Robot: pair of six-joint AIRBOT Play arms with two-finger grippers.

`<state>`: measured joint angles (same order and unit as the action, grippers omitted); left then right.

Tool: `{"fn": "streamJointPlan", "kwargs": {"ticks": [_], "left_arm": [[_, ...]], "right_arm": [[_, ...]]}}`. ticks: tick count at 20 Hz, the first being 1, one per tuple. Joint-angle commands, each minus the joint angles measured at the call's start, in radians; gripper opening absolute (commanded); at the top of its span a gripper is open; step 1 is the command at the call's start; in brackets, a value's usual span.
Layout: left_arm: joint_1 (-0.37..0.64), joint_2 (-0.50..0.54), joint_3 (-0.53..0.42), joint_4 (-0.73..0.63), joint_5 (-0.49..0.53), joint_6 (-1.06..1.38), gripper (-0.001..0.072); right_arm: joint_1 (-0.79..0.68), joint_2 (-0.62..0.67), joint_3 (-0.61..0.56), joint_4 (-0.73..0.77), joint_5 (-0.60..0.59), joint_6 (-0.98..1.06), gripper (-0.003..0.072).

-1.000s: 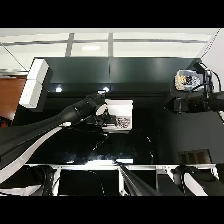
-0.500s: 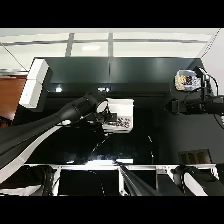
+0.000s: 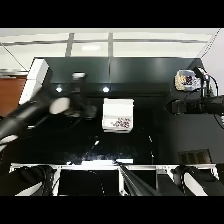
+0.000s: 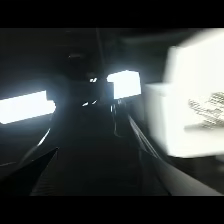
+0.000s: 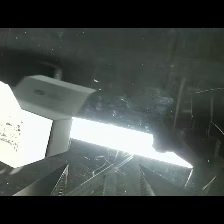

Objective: Fold the box and place the chain.

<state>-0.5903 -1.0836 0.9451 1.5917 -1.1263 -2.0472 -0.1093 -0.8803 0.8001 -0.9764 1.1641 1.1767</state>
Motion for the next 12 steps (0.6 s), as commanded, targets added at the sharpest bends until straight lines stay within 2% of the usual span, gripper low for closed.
{"fn": "streamJointPlan", "kwargs": {"ticks": [1, 2, 3, 4, 5, 6, 8, 9, 12], "left_arm": [[0.312, 0.186, -0.254, -0.275, 0.138, 0.222, 0.0575], [0.423, 0.196, -0.317, -0.474, 0.171, 0.404, 0.0575], [0.535, 0.187, -0.375, -0.738, 0.172, 0.695, 0.0575], [0.615, 0.165, -0.412, -0.974, 0.123, 1.015, 0.0575], [0.675, 0.13, -0.428, -1.148, 0.023, 1.334, 0.0576], [0.698, 0.095, -0.426, -1.225, -0.052, 1.503, 0.0576], [0.676, 0.029, -0.41, -1.233, -0.077, 1.694, 0.0583], [0.647, -0.001, -0.407, -1.207, -0.076, 1.772, 0.0712], [0.526, -0.072, -0.404, -1.08, 0.009, 1.899, 0.0713]], "right_arm": [[0.0, 0.001, 0.0, 0.0, -0.002, -0.006, 0.0491], [-0.001, 0.001, 0.0, 0.0, -0.002, -0.006, 0.0491], [0.0, 0.001, 0.0, 0.0, -0.002, -0.006, 0.0491], [0.0, 0.001, 0.0, 0.0, -0.002, -0.006, 0.0491], [-0.001, 0.001, 0.0, 0.0, -0.002, -0.006, 0.0491], [-0.001, 0.001, 0.0, 0.0, -0.002, -0.006, 0.0491], [-0.001, 0.001, 0.0, 0.0, -0.002, -0.006, 0.0491], [-0.001, 0.001, 0.0, 0.0, -0.002, -0.004, 0.0491], [-0.001, 0.001, 0.0, 0.0, 0.001, 0.002, 0.0491]]}}
